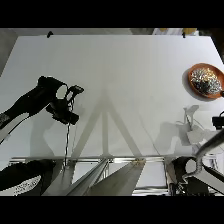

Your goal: Fold the box and place the chain.

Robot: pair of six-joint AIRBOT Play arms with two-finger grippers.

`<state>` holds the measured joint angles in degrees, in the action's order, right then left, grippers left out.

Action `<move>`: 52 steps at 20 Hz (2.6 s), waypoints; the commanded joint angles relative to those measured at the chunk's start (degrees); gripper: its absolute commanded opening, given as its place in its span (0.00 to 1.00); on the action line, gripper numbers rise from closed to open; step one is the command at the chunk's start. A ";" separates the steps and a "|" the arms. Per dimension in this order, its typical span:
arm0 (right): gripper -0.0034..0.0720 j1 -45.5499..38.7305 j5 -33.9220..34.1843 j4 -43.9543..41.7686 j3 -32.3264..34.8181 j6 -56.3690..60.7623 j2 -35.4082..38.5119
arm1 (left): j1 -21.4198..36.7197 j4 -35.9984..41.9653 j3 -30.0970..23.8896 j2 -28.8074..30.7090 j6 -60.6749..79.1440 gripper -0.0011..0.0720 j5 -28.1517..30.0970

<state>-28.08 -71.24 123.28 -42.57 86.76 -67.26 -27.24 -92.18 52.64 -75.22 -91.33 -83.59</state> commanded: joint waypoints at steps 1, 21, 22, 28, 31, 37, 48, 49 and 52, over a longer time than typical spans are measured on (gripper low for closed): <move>0.71 -0.98 4.98 5.77 -0.04 2.69 -2.05 | 0.02 -0.02 -0.02 0.02 0.00 0.22 0.00; 0.08 24.68 4.15 -34.77 1.70 -3.04 14.60 | 0.02 0.00 -0.02 0.02 0.00 0.22 0.00; 0.08 27.08 6.34 -38.05 3.28 -4.13 16.90 | 0.02 0.00 -0.02 0.02 0.00 0.22 0.00; 0.08 40.00 16.20 -49.18 16.31 -6.03 28.04 | 0.02 -0.02 -0.02 0.04 0.00 0.22 0.02; 0.08 44.09 16.22 -49.13 19.08 -6.05 29.35 | 0.02 -0.02 -0.02 0.04 0.00 0.22 0.02; 0.08 45.86 16.11 -49.11 19.63 -6.14 29.35 | 0.02 0.00 -0.02 0.02 0.00 0.22 0.02; 0.08 45.86 14.82 -49.13 19.63 -7.78 29.40 | 0.02 -0.02 -0.04 0.02 0.07 0.22 2.49; 0.08 45.86 14.82 -49.16 19.63 -7.78 29.40 | 0.02 -0.02 -0.04 0.00 0.04 0.22 5.14; 0.08 45.86 14.93 -49.16 19.63 -7.78 29.40 | 0.04 0.98 -0.02 -0.02 0.09 0.50 13.97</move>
<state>17.72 -56.36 74.17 -22.98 79.02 -37.91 -27.24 -92.16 52.64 -75.22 -91.31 -77.67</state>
